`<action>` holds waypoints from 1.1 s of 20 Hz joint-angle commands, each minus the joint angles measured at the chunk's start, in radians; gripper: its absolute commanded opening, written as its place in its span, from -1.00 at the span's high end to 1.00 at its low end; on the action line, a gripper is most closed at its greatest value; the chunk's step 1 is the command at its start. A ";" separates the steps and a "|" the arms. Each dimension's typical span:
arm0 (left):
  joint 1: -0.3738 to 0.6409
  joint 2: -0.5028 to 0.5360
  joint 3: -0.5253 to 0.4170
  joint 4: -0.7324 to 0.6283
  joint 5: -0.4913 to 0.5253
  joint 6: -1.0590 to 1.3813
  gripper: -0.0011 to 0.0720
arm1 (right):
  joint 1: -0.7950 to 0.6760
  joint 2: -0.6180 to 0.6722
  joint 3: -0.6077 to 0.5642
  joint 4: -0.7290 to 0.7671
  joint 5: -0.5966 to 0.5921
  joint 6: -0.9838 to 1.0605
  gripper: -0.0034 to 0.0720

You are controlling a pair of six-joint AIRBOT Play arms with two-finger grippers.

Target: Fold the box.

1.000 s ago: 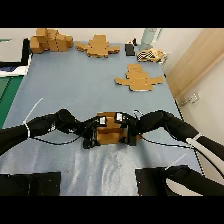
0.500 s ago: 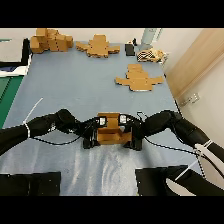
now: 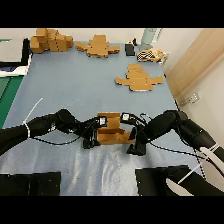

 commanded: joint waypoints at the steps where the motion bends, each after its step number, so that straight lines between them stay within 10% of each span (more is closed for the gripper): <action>1: 0.000 0.000 0.000 0.000 0.000 0.000 -0.42 | 0.000 0.029 0.006 0.130 -0.049 0.263 -0.97; 8: 0.000 0.000 0.000 0.000 0.000 0.000 -0.42 | 0.013 0.029 0.005 0.196 0.006 0.771 -0.92; 14: 0.000 0.000 0.000 0.000 0.000 0.000 -0.42 | 0.044 -0.016 0.049 0.240 0.153 0.832 0.00; 20: 0.001 0.000 0.000 0.000 0.000 0.000 -0.42 | 0.044 -0.228 0.243 0.220 0.241 0.831 0.05; 22: 0.000 0.000 0.000 0.000 0.000 0.000 -0.42 | 0.045 -0.301 0.280 0.221 0.275 0.828 0.75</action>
